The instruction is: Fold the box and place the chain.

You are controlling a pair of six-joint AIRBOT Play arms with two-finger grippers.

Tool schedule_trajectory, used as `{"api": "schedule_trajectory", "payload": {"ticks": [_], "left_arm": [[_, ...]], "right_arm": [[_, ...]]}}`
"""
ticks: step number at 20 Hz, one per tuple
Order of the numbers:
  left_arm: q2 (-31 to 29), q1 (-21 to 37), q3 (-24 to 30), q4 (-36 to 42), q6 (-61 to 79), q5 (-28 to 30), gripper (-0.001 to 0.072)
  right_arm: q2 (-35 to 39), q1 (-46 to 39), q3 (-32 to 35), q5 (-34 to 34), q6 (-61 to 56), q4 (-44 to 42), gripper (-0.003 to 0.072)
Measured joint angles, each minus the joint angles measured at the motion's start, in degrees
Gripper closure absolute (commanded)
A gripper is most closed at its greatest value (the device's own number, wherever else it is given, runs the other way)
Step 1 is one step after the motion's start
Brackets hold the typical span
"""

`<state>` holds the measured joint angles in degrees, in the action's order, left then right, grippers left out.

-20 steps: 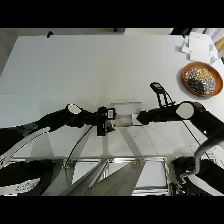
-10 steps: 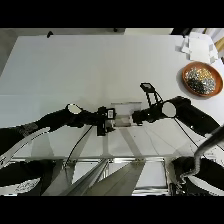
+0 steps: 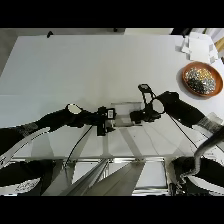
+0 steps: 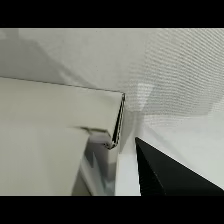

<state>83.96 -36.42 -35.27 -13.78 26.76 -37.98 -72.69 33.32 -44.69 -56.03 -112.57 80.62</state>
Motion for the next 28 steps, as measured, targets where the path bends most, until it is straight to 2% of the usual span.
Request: {"api": "schedule_trajectory", "payload": {"ticks": [2,3,5,7,8,10,12,13,14,15,16,18,19,26,27,28], "left_arm": [[0.00,0.00,0.00,0.00,0.00,0.00,0.0641],[0.00,0.00,0.00,0.00,0.00,0.00,0.0641],[0.00,0.00,0.00,0.00,0.02,0.02,0.0641],[0.00,0.00,0.00,0.00,0.00,0.02,0.0641],[0.00,0.00,0.00,0.00,0.02,0.00,0.0641],[0.00,0.00,0.00,-0.02,0.02,0.00,0.0641],[0.00,0.00,0.00,0.00,0.07,-0.13,0.0641],[-0.02,0.00,0.00,0.00,0.09,-0.17,0.0641],[-0.02,0.00,0.00,0.00,0.07,-0.15,0.0641],[0.00,0.00,0.00,0.00,0.00,-0.09,0.0641],[0.00,0.00,0.00,-0.09,0.00,-0.04,0.0641],[0.00,0.00,0.00,-0.07,0.00,-0.02,0.0641],[0.00,0.00,0.00,-0.07,0.00,-0.02,0.0641],[0.00,0.00,0.00,-0.02,0.00,0.00,0.0641],[0.00,0.00,0.00,0.00,0.00,0.04,0.0641],[0.00,0.00,0.00,0.00,0.00,0.04,0.0641]], "right_arm": [[-0.76,0.13,-0.13,-0.22,-1.01,0.17,0.0317],[-1.01,0.20,-0.17,-0.22,-1.60,0.24,0.0377],[-1.29,0.24,-0.24,-0.22,-2.67,0.20,0.0419],[-1.46,0.24,-0.24,-0.26,-3.80,0.20,0.0528],[-1.49,0.24,-0.24,-0.39,-4.35,0.31,0.0540],[-1.55,0.24,-0.24,-0.79,-4.94,0.52,0.0643],[-1.60,0.26,-0.24,-1.11,-5.35,0.59,0.0665],[-1.60,0.39,-0.24,-1.18,-5.66,0.61,0.0665],[-1.60,0.59,-0.24,-1.25,-6.01,0.59,0.0607],[-1.62,0.83,-0.24,-1.16,-6.54,0.48,0.0497],[-1.68,1.27,-0.24,-0.63,-6.97,0.22,0.0458],[-1.73,1.99,-0.24,0.07,-7.58,0.26,0.0445],[-1.73,2.27,-0.22,0.44,-7.82,0.39,0.0387],[-1.97,3.93,-0.24,1.42,-9.86,2.89,0.0397],[-2.14,4.20,-0.24,1.22,-10.54,3.65,0.0419],[-2.43,4.46,-0.24,0.72,-10.84,4.57,0.0476]]}}
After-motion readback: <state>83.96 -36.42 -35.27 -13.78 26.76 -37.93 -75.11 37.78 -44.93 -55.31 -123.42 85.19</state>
